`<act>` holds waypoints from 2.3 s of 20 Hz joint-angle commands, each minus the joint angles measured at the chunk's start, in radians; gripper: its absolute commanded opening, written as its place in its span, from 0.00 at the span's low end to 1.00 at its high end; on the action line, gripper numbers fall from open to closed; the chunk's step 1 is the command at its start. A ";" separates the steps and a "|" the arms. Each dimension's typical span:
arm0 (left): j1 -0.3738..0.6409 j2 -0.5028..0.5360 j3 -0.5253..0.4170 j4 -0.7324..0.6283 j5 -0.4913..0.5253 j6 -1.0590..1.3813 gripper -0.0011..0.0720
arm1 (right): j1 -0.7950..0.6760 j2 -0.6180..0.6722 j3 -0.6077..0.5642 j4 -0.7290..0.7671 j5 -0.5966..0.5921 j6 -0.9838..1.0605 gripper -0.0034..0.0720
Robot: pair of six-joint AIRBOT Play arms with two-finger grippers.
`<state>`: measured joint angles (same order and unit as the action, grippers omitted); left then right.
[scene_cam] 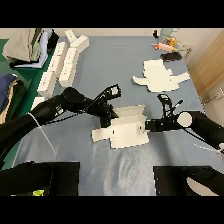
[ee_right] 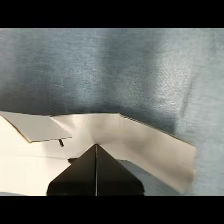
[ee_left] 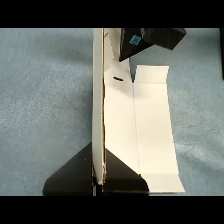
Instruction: Fold the box.
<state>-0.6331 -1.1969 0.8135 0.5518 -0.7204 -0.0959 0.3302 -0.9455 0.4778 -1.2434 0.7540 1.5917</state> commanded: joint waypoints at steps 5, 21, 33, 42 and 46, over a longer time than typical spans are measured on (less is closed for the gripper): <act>-0.114 0.008 -0.106 0.002 0.240 0.002 0.03 | 0.000 0.000 -0.001 0.014 -0.010 0.006 0.05; 0.015 0.128 -0.136 0.058 0.164 0.031 0.04 | 0.000 0.126 0.076 -0.177 -0.011 0.176 0.05; -0.147 0.223 -0.293 -0.004 0.459 0.272 0.03 | 0.000 0.126 0.098 -0.193 -0.039 0.208 0.05; -0.236 0.220 -0.411 -0.022 0.620 0.249 0.03 | 0.000 0.126 0.098 -0.192 -0.048 0.208 0.05; -0.230 0.230 -0.384 -0.021 0.549 0.211 0.04 | 0.000 0.126 0.098 -0.188 -0.048 0.208 0.05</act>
<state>-0.8600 -0.9699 0.4183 0.5320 -0.1215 0.1360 0.3298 -0.8204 0.5758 -1.4361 0.7063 1.7992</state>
